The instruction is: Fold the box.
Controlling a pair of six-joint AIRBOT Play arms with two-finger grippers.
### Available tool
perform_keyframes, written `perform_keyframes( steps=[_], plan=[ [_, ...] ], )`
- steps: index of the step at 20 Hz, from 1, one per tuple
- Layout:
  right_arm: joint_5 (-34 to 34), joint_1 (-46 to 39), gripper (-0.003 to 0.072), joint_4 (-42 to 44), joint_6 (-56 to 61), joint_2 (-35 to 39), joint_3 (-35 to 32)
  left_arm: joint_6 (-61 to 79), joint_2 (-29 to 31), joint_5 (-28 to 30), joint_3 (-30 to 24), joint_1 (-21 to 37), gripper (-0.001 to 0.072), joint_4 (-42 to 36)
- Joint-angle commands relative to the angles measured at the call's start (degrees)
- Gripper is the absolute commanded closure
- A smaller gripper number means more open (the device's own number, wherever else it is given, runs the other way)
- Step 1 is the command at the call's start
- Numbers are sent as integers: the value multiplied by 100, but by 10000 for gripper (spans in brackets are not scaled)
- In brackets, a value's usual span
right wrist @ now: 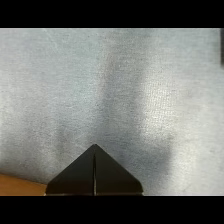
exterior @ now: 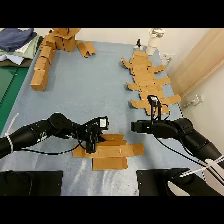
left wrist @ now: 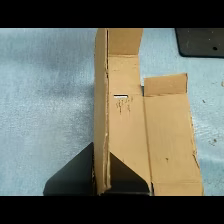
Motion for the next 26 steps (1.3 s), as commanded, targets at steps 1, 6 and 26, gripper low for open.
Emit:
perform_keyframes(
  steps=[1, 6, 26],
  plan=[
    [2, 2, 684, 0, 0, 4, 4, -31, -24, -127, -13, 2, 697, 9],
    [0, 2, 684, 0, 0, 4, 4, -153, -24, -415, -13, 2, 697, 13],
    [-2940, 2881, 686, 85, 651, 1801, 400, -149, -20, -101, -13, 2, 696, 11]
  ],
)
